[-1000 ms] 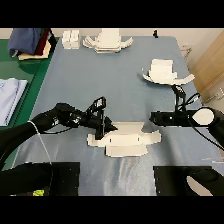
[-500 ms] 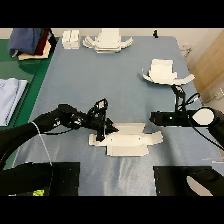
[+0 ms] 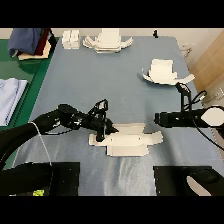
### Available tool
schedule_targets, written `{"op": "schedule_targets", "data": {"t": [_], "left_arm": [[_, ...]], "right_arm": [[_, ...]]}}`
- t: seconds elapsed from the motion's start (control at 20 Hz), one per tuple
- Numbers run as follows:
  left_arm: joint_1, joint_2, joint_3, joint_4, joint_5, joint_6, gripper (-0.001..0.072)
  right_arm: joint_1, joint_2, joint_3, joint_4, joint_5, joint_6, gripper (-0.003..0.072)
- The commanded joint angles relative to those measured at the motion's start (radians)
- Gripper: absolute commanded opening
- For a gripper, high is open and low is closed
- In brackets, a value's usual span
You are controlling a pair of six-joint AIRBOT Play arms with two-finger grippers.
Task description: Fold the box.
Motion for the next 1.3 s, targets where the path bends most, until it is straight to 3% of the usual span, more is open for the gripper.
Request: {"op": "schedule_targets", "data": {"t": [0.0, 0.15, 0.3, 0.35, 0.4, 0.45, 0.5, 0.6, 0.85, 1.1, 1.25], "left_arm": [[0.0, 0.0, 0.0, 0.003, 0.002, 0.0, 0.0015], [0.0, 0.0, 0.0, 0.003, 0.002, 0.0, 0.0015], [0.0, 0.0, 0.0, 0.003, 0.002, 0.0, 0.0014], [0.0, 0.0, 0.0, 0.003, 0.002, 0.0, 0.0015], [0.0, 0.0, 0.0, 0.003, 0.002, 0.0, 0.0015], [0.0, 0.0, 0.0, 0.003, 0.002, 0.0, 0.0015], [0.0, 0.0, 0.0, 0.003, 0.003, 0.0, 0.0015], [0.0, 0.0, 0.0, 0.003, 0.002, 0.0, 0.0015], [0.0, 0.0, 0.0, 0.003, 0.002, 0.0, 0.0015], [0.0, 0.0, 0.0, 0.003, 0.002, 0.0, 0.0015], [0.0, 0.0, 0.0, 0.003, 0.002, 0.0, 0.0014]], "right_arm": [[0.008, 0.108, 0.016, -0.087, 0.245, 0.008, 0.0005], [0.11, 0.227, -0.042, -0.069, 0.348, -0.129, 0.0004], [0.288, 0.29, -0.118, -0.031, 0.313, -0.323, 0.0005], [0.357, 0.289, -0.14, -0.054, 0.268, -0.409, 0.0047], [0.417, 0.276, -0.161, -0.074, 0.199, -0.505, 0.0256], [0.479, 0.257, -0.185, -0.077, 0.102, -0.642, 0.0521], [0.534, 0.229, -0.206, -0.071, 0.014, -0.757, 0.0636], [0.624, 0.152, -0.226, -0.095, -0.114, -0.864, 0.0656], [0.7, -0.037, -0.225, -0.195, -0.238, -0.89, 0.0658], [0.719, -0.047, -0.226, -0.243, -0.291, -0.874, 0.0657], [0.72, -0.044, -0.222, -0.385, -0.341, -0.675, 0.0653]]}}
